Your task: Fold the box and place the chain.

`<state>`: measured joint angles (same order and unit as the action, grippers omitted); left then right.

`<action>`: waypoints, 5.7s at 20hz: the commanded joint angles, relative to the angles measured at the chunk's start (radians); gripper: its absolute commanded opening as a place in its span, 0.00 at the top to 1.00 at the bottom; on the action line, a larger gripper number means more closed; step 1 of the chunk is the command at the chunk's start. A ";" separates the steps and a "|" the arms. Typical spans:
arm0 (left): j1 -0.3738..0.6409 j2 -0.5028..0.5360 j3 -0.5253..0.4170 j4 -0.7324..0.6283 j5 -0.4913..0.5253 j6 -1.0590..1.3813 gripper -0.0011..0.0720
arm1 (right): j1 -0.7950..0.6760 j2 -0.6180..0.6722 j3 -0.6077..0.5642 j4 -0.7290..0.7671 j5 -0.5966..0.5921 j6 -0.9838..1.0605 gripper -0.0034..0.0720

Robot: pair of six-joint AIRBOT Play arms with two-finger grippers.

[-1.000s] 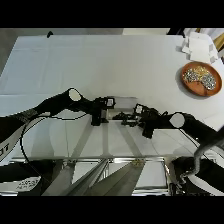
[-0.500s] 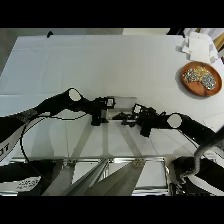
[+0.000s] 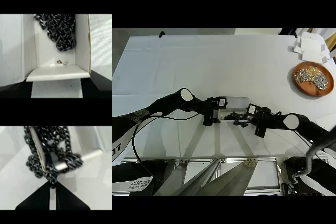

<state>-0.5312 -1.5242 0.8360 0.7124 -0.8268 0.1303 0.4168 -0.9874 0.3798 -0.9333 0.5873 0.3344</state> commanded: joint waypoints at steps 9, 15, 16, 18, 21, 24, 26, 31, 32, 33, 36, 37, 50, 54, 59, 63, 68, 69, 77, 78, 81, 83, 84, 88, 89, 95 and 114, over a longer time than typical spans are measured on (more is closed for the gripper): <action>0.000 0.000 0.000 0.000 0.000 0.000 0.97 | -0.037 0.257 0.224 0.074 0.260 0.085 0.94; 0.000 0.000 0.000 0.000 0.000 0.000 0.97 | -0.037 0.257 0.415 0.142 0.273 0.085 0.94; 0.000 0.000 0.000 0.000 0.000 0.000 0.97 | -0.037 0.254 0.424 0.154 0.272 0.085 0.94; 0.000 0.000 0.000 0.000 0.000 0.000 0.97 | -0.037 0.238 0.426 0.164 0.275 0.086 0.94; 0.000 0.000 0.000 0.000 0.000 0.000 0.97 | -0.037 0.172 0.426 0.164 0.306 0.089 0.94; 0.000 0.000 0.000 0.000 0.000 0.000 0.97 | -0.006 0.063 0.426 0.158 0.338 0.127 0.94; 0.000 0.000 0.000 0.000 0.000 0.000 0.97 | 0.029 -0.019 0.426 0.153 0.349 0.133 0.94; 0.000 0.000 0.000 0.000 0.000 0.000 0.97 | 0.056 -0.177 0.426 0.133 0.357 0.220 0.93; 0.000 0.000 0.000 0.000 0.000 0.000 0.97 | 0.056 -0.192 0.426 0.122 0.361 0.238 0.93; 0.000 0.000 0.000 0.000 0.000 0.000 0.97 | 0.056 -0.204 0.425 0.118 0.361 0.246 0.90; 0.000 0.000 0.000 0.000 0.000 0.000 0.97 | 0.056 -0.221 0.422 0.119 0.356 0.246 0.87; 0.000 0.000 0.000 0.000 0.000 0.000 0.97 | 0.056 -0.222 0.422 0.119 0.350 0.246 0.87; 0.000 0.000 0.000 0.000 0.000 0.000 0.97 | -0.032 -0.010 0.365 -0.119 0.478 0.537 0.72; 0.000 0.000 0.000 0.000 0.000 0.000 0.97 | -0.029 0.032 0.193 -0.091 0.377 0.590 0.57; 0.000 0.000 0.000 0.000 0.000 0.000 0.97 | 0.053 0.021 0.118 -0.120 0.127 0.690 0.50; 0.000 0.000 0.000 0.000 0.000 0.000 0.97 | 0.153 -0.039 0.118 -0.147 0.098 0.741 0.51; 0.000 0.000 0.000 0.000 0.000 0.000 0.97 | 0.164 -0.060 0.118 -0.259 0.070 0.923 0.51; 0.000 0.000 0.000 0.000 0.000 0.000 0.97 | 0.164 -0.061 0.118 -0.271 0.064 0.956 0.51; 0.000 0.000 0.000 0.000 0.000 0.000 0.97 | 0.203 -0.113 0.118 -0.247 0.017 0.979 0.51; 0.000 0.000 0.000 0.000 0.000 0.000 0.97 | 0.214 -0.113 0.118 -0.247 0.012 0.979 0.51; 0.000 0.000 0.000 0.000 0.000 0.000 0.97 | 0.219 -0.113 0.118 -0.253 -0.007 1.000 0.52; 0.000 0.000 0.000 0.000 0.000 0.000 0.97 | 0.219 -0.113 0.118 -0.270 -0.022 1.030 0.52; 0.000 0.000 0.000 0.000 0.000 0.000 0.97 | 0.219 -0.113 0.118 -0.270 -0.021 1.030 0.53; 0.000 0.000 0.000 0.000 0.000 0.000 0.97 | 0.219 -0.114 0.118 -0.271 -0.025 1.030 0.57; 0.000 0.000 0.000 0.000 0.000 0.000 0.97 | 0.219 -0.122 0.118 -0.270 -0.028 1.031 0.58; 0.000 0.000 0.000 0.000 0.000 0.000 0.97 | 0.233 -0.159 0.118 -0.263 0.000 1.031 0.67; 0.000 0.000 0.000 0.000 0.000 0.000 0.97 | 0.232 0.243 0.143 -0.262 0.191 1.106 0.94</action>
<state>-0.5312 -1.5242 0.8360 0.7124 -0.8261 0.1307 0.6491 -0.8330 0.5064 -1.2228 0.7570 1.4322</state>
